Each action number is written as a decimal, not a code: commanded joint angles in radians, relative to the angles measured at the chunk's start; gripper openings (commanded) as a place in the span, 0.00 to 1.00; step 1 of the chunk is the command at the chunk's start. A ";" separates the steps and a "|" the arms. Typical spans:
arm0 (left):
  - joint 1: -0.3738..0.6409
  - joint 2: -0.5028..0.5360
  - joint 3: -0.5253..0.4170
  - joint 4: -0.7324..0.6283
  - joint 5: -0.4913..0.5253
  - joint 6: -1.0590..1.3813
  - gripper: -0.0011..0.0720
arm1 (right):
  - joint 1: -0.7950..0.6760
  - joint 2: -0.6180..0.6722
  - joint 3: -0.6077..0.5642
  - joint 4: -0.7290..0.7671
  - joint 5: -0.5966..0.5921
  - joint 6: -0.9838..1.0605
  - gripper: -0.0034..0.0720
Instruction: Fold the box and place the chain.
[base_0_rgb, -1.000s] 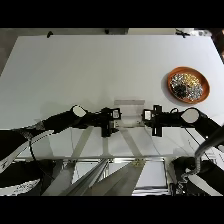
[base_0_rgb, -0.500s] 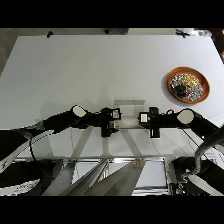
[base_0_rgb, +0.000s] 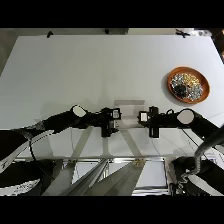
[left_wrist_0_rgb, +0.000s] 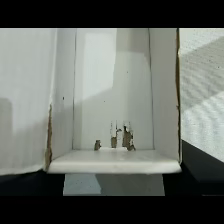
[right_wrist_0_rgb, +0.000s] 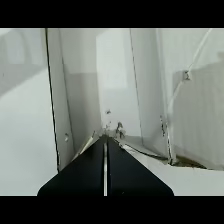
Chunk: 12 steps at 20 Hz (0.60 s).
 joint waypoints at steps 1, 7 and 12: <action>-0.001 0.001 0.000 0.001 0.000 0.002 0.30 | -0.001 0.072 0.002 -0.028 -0.005 0.192 0.07; -0.001 0.001 0.000 0.001 0.000 0.002 0.30 | -0.001 0.385 0.002 -0.571 0.004 1.256 0.07; -0.001 0.001 0.000 0.001 0.001 0.002 0.30 | -0.017 0.455 0.035 -0.933 0.198 1.740 0.07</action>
